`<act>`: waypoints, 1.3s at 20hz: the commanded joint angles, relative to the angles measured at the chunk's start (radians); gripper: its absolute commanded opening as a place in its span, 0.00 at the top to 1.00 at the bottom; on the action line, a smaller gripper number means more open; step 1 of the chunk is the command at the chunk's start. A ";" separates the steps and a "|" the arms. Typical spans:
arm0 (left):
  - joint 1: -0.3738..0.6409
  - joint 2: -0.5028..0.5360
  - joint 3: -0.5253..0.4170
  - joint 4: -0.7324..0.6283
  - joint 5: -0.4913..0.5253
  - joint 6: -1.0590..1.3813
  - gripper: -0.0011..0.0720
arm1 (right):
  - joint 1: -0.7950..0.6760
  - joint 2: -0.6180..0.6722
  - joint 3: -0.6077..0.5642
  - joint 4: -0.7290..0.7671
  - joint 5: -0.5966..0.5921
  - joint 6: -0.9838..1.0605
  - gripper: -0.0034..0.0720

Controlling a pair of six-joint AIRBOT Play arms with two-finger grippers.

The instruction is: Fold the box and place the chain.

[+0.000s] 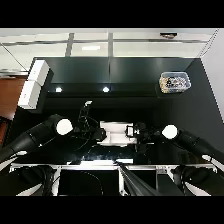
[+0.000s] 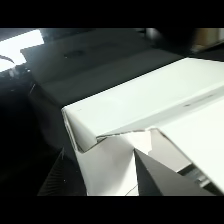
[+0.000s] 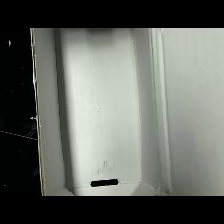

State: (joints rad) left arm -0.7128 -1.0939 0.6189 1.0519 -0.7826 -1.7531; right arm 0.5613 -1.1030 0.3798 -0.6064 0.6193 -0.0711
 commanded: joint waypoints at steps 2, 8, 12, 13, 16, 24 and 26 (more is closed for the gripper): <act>-0.050 -0.006 0.020 0.194 -0.011 -0.232 0.30 | 0.001 0.000 -0.001 0.000 0.000 0.000 0.39; -0.103 -0.115 0.146 0.291 -0.164 -0.327 0.30 | 0.001 0.000 -0.001 0.000 0.000 0.000 0.39; -0.193 -0.167 0.206 0.419 -0.271 -0.501 0.30 | 0.001 0.000 -0.001 0.000 0.000 0.000 0.39; -0.211 -0.167 0.210 0.435 -0.273 -0.540 0.30 | 0.001 0.000 -0.001 0.000 0.000 0.000 0.39; -0.241 -0.168 0.217 0.455 -0.267 -0.614 0.33 | 0.001 0.000 -0.001 0.000 0.000 0.000 0.39; -0.254 -0.197 0.240 0.492 -0.275 -0.701 0.44 | 0.001 0.000 -0.001 0.000 0.000 0.000 0.39; -0.254 -0.235 0.280 0.492 -0.276 -0.700 0.44 | 0.001 0.000 -0.001 0.000 0.000 0.000 0.39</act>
